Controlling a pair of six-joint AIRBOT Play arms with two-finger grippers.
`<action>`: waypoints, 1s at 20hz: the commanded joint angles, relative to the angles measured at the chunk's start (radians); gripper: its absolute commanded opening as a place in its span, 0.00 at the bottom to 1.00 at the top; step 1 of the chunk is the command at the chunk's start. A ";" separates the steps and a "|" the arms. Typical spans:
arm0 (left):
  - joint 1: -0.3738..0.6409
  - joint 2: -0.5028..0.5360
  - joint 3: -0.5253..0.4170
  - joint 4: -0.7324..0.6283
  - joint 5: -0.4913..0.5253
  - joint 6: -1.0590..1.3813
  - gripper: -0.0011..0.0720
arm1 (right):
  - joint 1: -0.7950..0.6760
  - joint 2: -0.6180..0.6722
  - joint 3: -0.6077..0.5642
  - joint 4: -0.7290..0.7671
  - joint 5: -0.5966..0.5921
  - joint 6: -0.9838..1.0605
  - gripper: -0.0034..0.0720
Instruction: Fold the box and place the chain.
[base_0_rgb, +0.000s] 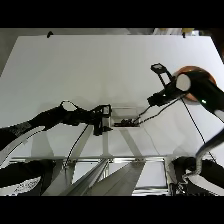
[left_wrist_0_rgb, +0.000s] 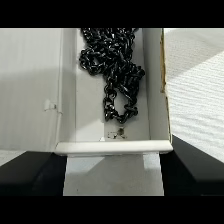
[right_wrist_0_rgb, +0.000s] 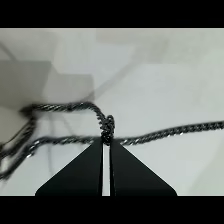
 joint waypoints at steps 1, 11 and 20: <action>0.000 0.000 0.000 0.000 0.000 0.000 0.44 | 0.066 0.184 0.000 0.111 0.074 0.000 0.06; 0.000 0.000 0.000 0.000 0.000 0.000 0.44 | 0.329 0.299 -0.003 0.381 -0.094 0.004 0.06; 0.000 0.000 0.000 0.000 0.000 0.000 0.44 | 0.348 0.140 -0.005 0.359 -0.155 0.003 0.15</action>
